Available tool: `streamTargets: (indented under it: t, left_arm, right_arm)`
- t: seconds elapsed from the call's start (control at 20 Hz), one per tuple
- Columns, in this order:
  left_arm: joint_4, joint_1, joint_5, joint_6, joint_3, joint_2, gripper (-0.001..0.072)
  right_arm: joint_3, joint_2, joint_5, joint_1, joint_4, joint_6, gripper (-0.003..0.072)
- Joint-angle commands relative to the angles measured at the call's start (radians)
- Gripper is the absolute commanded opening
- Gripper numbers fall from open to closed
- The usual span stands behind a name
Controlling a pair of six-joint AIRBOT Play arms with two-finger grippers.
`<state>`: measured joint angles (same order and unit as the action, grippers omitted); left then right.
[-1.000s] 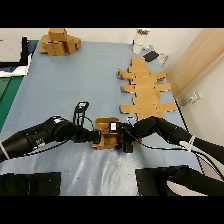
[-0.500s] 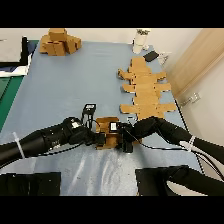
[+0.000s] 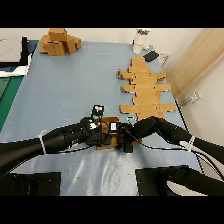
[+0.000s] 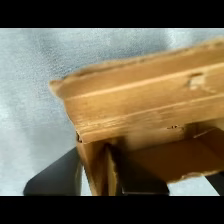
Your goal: Fold the box.
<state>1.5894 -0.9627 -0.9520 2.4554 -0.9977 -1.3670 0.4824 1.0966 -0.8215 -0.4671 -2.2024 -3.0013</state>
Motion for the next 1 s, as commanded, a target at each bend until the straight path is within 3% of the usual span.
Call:
streamTargets:
  t: [0.0, 0.15, 0.2, 0.25, 0.55, 0.6, 0.65, 0.7, 0.95]
  left_arm:
    - [0.005, -0.004, -0.017, 0.022, -0.012, -0.017, 0.0231]
    - [0.005, -0.004, -0.021, 0.041, -0.012, -0.017, 0.0198]
    - [0.005, -0.004, -0.025, 0.044, -0.012, -0.017, 0.0059]
    - [0.005, -0.004, -0.028, 0.051, -0.012, -0.017, 0.0041]
    - [-0.048, -0.003, -0.05, -0.003, -0.016, -0.017, 0.0036]
    - [-0.065, -0.003, -0.047, -0.026, -0.017, -0.017, 0.0119]
    - [-0.074, -0.003, -0.043, -0.028, -0.017, -0.017, 0.0384]
    - [-0.083, -0.003, -0.043, -0.027, -0.017, -0.017, 0.05]
    - [-0.101, -0.002, -0.043, -0.028, -0.022, -0.017, 0.0503]
  right_arm:
    - [0.0, 0.0, 0.0, 0.0, 0.0, 0.0, 0.0502]
    - [0.0, 0.0, 0.0, 0.0, 0.0, 0.0, 0.0502]
    - [0.0, 0.0, 0.0, 0.0, 0.0, 0.0, 0.0502]
    - [0.0, 0.0, 0.0, 0.0, 0.0, 0.0, 0.0502]
    - [0.0, 0.0, 0.0, 0.0, 0.0, 0.0, 0.0502]
    - [0.0, 0.0, 0.0, 0.0, 0.0, 0.0, 0.0502]
    - [0.0, 0.0, 0.0, 0.0, 0.0, 0.0, 0.0502]
    - [0.0, 0.0, 0.0, 0.0, 0.0, 0.0, 0.0502]
    - [0.0, 0.0, 0.0, 0.0, 0.0, 0.0, 0.0502]
